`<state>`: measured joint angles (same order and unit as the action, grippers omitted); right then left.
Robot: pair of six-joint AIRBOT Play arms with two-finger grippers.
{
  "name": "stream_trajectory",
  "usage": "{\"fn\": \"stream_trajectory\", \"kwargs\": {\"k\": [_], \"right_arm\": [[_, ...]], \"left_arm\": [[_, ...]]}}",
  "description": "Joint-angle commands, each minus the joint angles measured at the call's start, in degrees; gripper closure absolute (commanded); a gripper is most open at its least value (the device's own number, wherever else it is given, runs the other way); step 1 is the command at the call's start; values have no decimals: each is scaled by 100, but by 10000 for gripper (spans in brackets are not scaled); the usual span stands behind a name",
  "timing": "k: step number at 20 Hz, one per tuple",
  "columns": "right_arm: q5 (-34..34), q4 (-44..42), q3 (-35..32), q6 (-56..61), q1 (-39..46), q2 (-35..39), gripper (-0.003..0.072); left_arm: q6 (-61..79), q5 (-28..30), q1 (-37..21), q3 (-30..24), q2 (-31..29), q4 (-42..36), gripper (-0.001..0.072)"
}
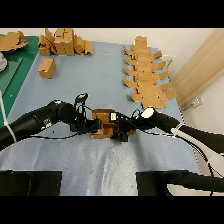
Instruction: Fold the box.
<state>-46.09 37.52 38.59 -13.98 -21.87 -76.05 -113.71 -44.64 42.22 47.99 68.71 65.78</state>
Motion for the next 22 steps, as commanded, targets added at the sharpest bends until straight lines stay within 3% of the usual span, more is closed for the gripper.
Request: {"fn": "stream_trajectory", "kwargs": {"k": [1,9,16,20,21,22], "right_arm": [[0,0,2,0,-2,-2,105],[2,0,2,0,-2,-2,105],[2,0,2,0,-2,-2,105],[2,-2,2,0,-2,-2,105],[0,0,2,0,-2,-2,105],[2,0,2,0,-2,-2,105]], "left_arm": [[-850,-393,210,334,352,957,344],[-1047,-704,354,1099,1147,1309,344],[-1029,-1711,595,1766,1714,1698,344],[-1088,-1532,673,1766,1797,1685,352],[-1088,-1458,673,1766,1797,1685,460],[-1082,-1403,673,1766,1797,1685,628]]}}
